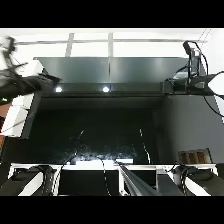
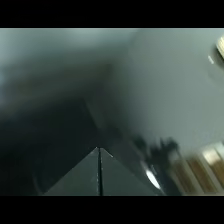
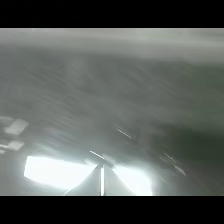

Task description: Fold the box and place the chain.

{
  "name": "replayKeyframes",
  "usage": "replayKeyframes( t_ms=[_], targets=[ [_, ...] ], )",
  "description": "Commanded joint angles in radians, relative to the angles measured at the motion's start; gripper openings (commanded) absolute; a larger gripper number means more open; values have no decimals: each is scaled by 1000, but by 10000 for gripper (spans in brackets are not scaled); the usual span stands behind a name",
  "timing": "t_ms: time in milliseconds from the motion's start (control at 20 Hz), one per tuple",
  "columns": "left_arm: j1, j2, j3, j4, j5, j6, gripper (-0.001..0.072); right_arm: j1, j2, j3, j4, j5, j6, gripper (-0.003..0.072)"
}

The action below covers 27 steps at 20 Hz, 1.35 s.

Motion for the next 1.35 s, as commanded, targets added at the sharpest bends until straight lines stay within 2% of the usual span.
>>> replayKeyframes(
  t_ms=[0,100,200,250,1300],
  targets=[
    [-184,2,-73,229,12,-333,21,2,26,-72,-286,92,198,17],
    [-237,2,-138,398,16,-529,21,2,85,-227,-310,-21,306,16],
    [-254,-1,-154,591,12,-669,21,2,100,-284,-380,-34,353,18],
    [-249,1,-151,627,13,-673,22,2,100,-285,-395,-32,353,17],
    [-238,0,-140,625,35,-669,26,2,100,-285,-385,-28,356,16]
  ],
)
